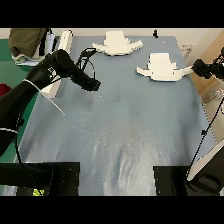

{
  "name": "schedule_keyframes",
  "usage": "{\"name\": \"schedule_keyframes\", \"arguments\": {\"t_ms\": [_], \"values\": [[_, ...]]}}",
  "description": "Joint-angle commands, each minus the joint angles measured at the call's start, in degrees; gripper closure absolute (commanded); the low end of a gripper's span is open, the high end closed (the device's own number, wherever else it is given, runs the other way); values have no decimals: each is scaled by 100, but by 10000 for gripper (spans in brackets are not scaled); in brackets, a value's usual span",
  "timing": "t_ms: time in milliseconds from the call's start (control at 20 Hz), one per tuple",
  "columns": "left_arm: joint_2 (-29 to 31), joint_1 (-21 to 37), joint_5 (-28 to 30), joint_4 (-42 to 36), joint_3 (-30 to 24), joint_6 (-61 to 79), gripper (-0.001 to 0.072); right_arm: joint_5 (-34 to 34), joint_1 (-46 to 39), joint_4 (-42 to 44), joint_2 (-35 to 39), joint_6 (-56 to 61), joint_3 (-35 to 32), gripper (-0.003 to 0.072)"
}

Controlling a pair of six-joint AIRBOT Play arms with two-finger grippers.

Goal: Fold the box.

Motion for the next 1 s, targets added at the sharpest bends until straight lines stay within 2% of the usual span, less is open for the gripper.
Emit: {"name": "schedule_keyframes", "arguments": {"t_ms": [0, 100, 150, 400, 600, 800, 950], "values": [[-2, 4, 0, 2, 4, 2, 697, 431, 2, 651, -2, -332, 4, 467], [-2, 4, 0, 2, 4, 2, 696, 673, 2, 909, 17, -348, 4, 656], [-2, 4, 0, 2, 4, 2, 696, 791, 2, 1016, 46, -385, 4, 684], [-2, 4, 2, 2, 4, 2, 697, 1799, 39, 2009, 380, -828, 2, 688], [-2, 4, 0, 2, 4, 2, 696, 2459, 323, 1408, 1027, -369, -503, 690], [-2, 4, 0, 2, 4, 2, 696, 2439, 885, 525, 2218, 9, -1910, 690], [-2, 4, 0, 2, 4, 2, 697, 2149, 1270, 162, 3493, 538, -3622, 691]]}}
